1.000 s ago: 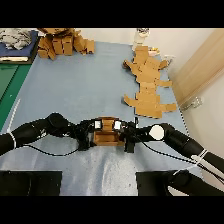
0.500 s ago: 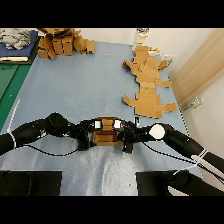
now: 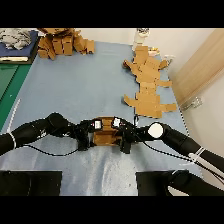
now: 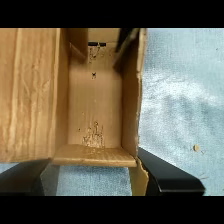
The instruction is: Fold the box.
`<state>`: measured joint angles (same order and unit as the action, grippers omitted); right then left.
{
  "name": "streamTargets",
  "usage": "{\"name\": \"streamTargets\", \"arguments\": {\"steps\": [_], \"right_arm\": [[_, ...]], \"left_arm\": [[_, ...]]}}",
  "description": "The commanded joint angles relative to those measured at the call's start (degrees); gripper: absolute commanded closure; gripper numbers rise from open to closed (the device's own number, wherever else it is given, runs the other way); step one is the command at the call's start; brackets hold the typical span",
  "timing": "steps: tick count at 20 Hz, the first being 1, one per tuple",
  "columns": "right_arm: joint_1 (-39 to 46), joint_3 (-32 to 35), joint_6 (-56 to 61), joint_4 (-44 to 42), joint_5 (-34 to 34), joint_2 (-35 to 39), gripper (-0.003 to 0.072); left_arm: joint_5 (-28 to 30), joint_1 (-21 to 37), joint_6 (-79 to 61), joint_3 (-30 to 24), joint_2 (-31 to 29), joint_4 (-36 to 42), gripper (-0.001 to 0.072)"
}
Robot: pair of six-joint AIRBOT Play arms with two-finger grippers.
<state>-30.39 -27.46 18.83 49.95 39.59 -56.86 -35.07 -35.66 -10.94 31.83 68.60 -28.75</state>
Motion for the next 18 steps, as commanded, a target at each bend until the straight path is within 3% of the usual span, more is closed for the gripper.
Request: {"name": "streamTargets", "arguments": {"steps": [1, 8, 9, 10, 12, 15, 18], "right_arm": [[-0.07, 0.04, -0.04, -0.7, 0.35, -0.35, 0.0219], [-0.04, 0.04, -0.02, 0.63, 0.42, -0.33, 0.0228], [0.0, 0.04, 0.0, 0.74, 0.42, -0.31, 0.0308], [0.13, 0.04, 0.81, 1.49, 0.44, -0.31, 0.0479], [0.46, 0.02, 11.41, 7.5, 0.39, 0.42, 0.0682], [1.4, -0.2, 32.68, 22.58, 1.81, 3.85, 0.0684], [4.92, -0.2, 49.13, 30.73, 2.84, 12.55, 0.0685]], "left_arm": [[0.02, 0.02, 0.07, 0.0, -0.02, 0.02, 0.0191], [0.0, 0.02, 0.07, 0.0, -0.02, 0.02, 0.0191], [0.0, 0.02, 0.04, 0.0, -0.02, 0.02, 0.0192], [0.0, 0.02, 0.07, 0.0, -0.02, 0.02, 0.0191], [0.0, 0.02, 0.07, 0.0, -0.02, 0.02, 0.0192], [0.0, 0.02, 0.04, 0.0, -0.02, 0.02, 0.0192], [0.02, 0.02, 0.07, 0.0, -0.02, 0.02, 0.0191]]}}
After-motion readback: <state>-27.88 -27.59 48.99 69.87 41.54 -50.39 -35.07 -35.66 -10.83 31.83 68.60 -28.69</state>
